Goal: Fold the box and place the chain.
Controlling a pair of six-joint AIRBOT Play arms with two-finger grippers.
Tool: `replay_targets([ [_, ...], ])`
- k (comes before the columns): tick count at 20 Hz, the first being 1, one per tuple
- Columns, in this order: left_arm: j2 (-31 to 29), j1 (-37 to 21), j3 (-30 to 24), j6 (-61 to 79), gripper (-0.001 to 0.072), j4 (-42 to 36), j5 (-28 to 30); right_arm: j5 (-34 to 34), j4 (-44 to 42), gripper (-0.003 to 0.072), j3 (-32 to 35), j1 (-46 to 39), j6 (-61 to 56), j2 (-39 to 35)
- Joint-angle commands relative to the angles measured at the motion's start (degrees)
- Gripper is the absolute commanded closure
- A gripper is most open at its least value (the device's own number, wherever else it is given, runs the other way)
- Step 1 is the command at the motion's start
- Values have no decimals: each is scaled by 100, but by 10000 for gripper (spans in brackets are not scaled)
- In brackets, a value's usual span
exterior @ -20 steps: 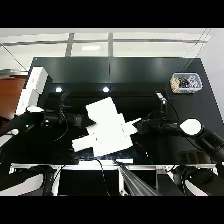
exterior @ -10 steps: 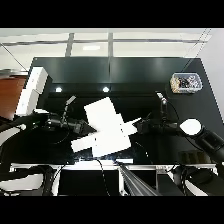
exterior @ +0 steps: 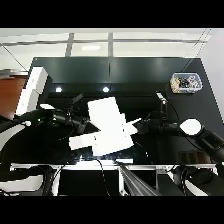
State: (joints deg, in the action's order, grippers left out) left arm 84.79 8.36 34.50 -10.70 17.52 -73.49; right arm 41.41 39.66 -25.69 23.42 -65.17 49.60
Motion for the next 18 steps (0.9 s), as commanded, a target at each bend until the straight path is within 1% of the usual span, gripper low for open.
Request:
replay_targets([
  [1, 2, 24, 177, 24, 488, 173, 122, 22, 4, 659, 0, 4, 26, -4],
  [5, 2, -83, 179, 24, 488, 184, 133, 20, 26, 660, 0, 2, 35, -4],
  [14, 2, -55, 179, 0, 487, 175, 138, 155, 138, 660, 0, 4, 52, -4],
  [16, 2, -48, 179, 2, 487, 173, 173, 190, 157, 660, 0, 4, 55, -4],
  [17, 2, -37, 179, 0, 490, 151, 278, 188, 153, 660, 0, 2, 50, -4],
  [18, 2, -31, 179, 4, 601, 129, 343, 188, 153, 659, 0, 4, 46, -4],
])
